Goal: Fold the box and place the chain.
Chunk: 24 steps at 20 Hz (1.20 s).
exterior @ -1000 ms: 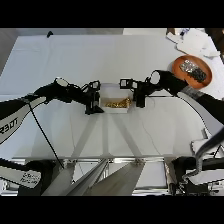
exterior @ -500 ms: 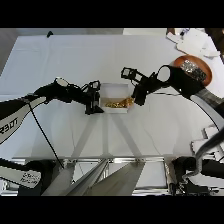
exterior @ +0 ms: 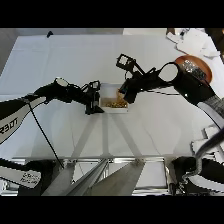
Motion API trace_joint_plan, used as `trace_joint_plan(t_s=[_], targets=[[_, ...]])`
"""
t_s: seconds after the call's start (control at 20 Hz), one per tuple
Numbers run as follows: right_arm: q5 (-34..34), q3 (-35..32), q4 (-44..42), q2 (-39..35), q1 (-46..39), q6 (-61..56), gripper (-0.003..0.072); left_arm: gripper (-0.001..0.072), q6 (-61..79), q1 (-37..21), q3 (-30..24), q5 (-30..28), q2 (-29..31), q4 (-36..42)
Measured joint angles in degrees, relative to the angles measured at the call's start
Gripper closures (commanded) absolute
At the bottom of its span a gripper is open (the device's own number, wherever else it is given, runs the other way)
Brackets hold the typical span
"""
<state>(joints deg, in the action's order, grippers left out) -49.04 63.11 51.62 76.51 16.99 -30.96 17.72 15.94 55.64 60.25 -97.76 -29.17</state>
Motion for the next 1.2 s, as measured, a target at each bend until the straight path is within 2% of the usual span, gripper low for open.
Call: trace_joint_plan(t_s=[0.25, 0.3, 0.35, 0.55, 0.8, 1.0, 1.1, 1.2], targets=[[2.7, 0.0, -0.6, 2.5, 3.8, -0.2, 0.0662, 0.0318, 0.0, 0.0, 0.0, 0.0, 0.0, 0.0], [2.9, 0.0, -0.3, 3.2, 4.1, -0.7, 0.0570, 0.0318, 0.0, 0.0, 0.0, 0.0, 0.0, 0.0], [3.0, 0.0, 0.0, 3.7, 4.1, -0.9, 0.0513, 0.0318, 0.0, 0.0, 0.0, 0.0, 0.0, 0.0], [2.8, 0.0, 0.2, 4.1, 2.6, -1.6, 0.0511, 0.0318, 0.0, 0.0, 0.0, 0.0, 0.0, 0.0], [-1.0, -1.0, 0.2, 1.1, -2.6, 2.1, 0.0511, 0.0318, 0.0, 0.0, 0.0, 0.0, 0.0, 0.0], [-1.4, -6.8, -0.6, -2.8, -8.9, 9.6, 0.0503, 0.0318, 0.0, 0.0, 0.0, 0.0, 0.0, 0.0], [-1.2, -9.8, -1.4, -3.1, -11.4, 14.4, 0.0373, 0.0318, 0.0, 0.0, 0.0, 0.0, 0.0, 0.0], [-1.1, -11.5, -1.8, -1.7, -12.8, 19.2, 0.0373, 0.0318, 0.0, 0.0, 0.0, 0.0, 0.0, 0.0]])
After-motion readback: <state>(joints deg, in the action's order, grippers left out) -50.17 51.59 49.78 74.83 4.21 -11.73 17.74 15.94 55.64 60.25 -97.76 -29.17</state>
